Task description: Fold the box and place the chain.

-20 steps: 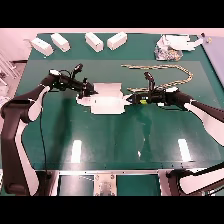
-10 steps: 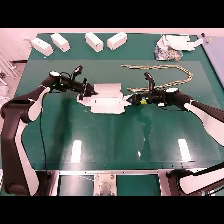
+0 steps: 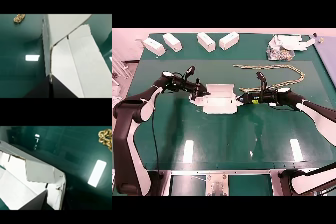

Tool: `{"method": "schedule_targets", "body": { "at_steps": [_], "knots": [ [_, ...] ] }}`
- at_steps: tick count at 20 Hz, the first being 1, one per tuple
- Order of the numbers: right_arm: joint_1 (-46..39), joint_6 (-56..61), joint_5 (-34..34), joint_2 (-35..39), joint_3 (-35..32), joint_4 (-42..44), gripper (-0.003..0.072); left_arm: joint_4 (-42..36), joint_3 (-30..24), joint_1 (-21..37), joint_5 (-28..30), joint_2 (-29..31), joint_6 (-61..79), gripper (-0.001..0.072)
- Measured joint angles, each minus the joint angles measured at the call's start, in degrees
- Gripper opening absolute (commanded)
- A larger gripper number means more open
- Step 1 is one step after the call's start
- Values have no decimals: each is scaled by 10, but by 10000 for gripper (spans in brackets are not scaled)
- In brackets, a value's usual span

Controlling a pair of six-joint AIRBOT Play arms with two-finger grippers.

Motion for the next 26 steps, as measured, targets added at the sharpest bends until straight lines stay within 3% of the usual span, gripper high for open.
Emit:
{"method": "schedule_targets", "body": {
  "at_steps": [16,18,26],
  "knots": [
    [-89,-21,3,0,6,0,248,1,0,0,1,0,0,19],
    [-94,-31,4,0,8,1,188,1,0,0,1,0,-2,19],
    [-99,-43,3,0,10,1,185,0,0,0,-2,0,3,16]
  ]
}}
